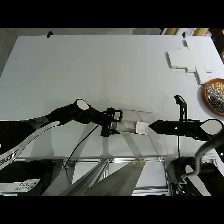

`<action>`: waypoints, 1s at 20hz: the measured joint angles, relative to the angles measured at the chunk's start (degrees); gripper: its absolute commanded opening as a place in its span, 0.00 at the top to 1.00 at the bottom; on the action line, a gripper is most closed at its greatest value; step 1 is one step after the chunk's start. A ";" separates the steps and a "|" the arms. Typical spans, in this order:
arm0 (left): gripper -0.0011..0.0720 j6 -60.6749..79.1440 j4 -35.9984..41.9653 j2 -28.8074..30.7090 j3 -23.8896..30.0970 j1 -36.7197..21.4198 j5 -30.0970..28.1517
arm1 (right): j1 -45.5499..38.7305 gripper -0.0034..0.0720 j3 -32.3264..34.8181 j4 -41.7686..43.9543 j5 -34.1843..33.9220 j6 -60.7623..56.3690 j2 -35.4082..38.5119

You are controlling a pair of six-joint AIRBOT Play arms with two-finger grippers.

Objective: Fold the box and place the chain.

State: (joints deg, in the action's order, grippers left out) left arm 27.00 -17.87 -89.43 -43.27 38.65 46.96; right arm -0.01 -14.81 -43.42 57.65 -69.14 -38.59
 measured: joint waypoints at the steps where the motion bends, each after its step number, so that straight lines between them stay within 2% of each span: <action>1: 0.80 0.00 0.00 0.00 0.00 0.00 0.00 | 0.00 0.63 0.00 0.13 0.26 0.02 0.07; 18: 0.80 -0.02 0.17 0.00 0.00 0.02 0.00 | 0.02 0.66 -1.68 -4.17 3.58 -5.68 0.22; 20: 0.80 -0.02 0.11 0.00 0.00 0.02 0.00 | 0.02 0.62 -2.80 -4.17 4.39 -5.99 0.20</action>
State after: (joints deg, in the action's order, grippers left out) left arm 26.98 -17.76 -89.43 -43.27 38.68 46.96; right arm 0.01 -17.61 -47.59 62.04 -75.13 -38.39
